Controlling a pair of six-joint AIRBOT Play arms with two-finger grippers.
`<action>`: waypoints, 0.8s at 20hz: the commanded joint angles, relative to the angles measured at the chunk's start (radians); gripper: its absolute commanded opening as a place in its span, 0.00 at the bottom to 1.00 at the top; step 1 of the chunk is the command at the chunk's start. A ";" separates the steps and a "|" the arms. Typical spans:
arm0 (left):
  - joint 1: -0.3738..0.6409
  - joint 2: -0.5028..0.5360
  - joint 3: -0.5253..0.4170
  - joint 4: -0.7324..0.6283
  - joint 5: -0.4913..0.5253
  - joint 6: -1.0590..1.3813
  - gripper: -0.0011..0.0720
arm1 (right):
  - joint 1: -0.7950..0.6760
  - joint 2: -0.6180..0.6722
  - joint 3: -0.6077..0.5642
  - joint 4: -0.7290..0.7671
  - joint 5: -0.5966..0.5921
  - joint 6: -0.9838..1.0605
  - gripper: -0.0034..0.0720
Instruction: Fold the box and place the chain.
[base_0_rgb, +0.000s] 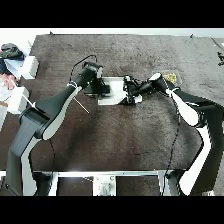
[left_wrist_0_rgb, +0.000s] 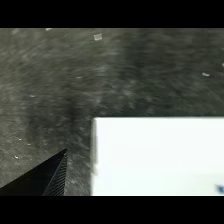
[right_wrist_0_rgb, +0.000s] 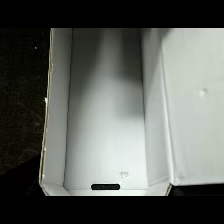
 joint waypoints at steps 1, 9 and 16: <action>-0.001 0.007 0.005 -0.060 -0.005 0.070 0.55 | 0.001 0.000 0.001 0.002 -0.002 0.001 0.49; 0.004 0.085 0.064 -0.022 -0.158 0.312 0.75 | 0.001 0.000 0.001 0.002 -0.002 0.001 0.49; 0.004 0.212 0.050 -0.002 -0.053 0.525 0.96 | 0.001 0.000 0.001 0.002 -0.002 0.001 0.49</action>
